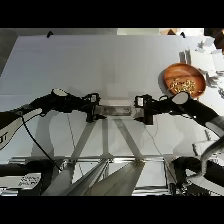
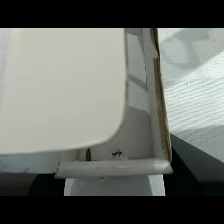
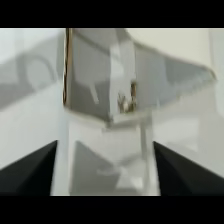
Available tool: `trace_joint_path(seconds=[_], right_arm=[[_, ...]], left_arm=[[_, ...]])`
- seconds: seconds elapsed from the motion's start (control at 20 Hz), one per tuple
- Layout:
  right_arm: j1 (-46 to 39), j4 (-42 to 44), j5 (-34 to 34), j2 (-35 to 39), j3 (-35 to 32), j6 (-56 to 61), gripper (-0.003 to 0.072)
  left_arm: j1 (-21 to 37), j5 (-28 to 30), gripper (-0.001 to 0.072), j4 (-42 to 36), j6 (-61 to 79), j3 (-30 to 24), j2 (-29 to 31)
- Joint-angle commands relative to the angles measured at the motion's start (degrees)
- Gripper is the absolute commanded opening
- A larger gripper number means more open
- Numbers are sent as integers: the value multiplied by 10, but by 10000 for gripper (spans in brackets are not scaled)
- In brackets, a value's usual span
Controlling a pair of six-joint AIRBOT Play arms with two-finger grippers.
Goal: Fold the box and place the chain.
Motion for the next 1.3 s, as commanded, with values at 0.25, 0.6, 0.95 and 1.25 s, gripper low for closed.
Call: trace_joint_path(seconds=[0.25, 0.6, 0.95, 1.25], right_arm=[[0, -12, 50, 156, 0, 196, 9], [0, 186, 46, 59, 1, 182, 7], [0, 501, -132, -58, 1, -28, 6], [0, 403, -115, -124, 1, -33, 7]], left_arm=[[0, 0, 391, 0, 0, 0, 0], [0, 0, 391, 0, 0, 0, 0], [0, 0, 391, 0, 0, 0, 0], [0, 0, 391, 0, 0, 0, 0]])
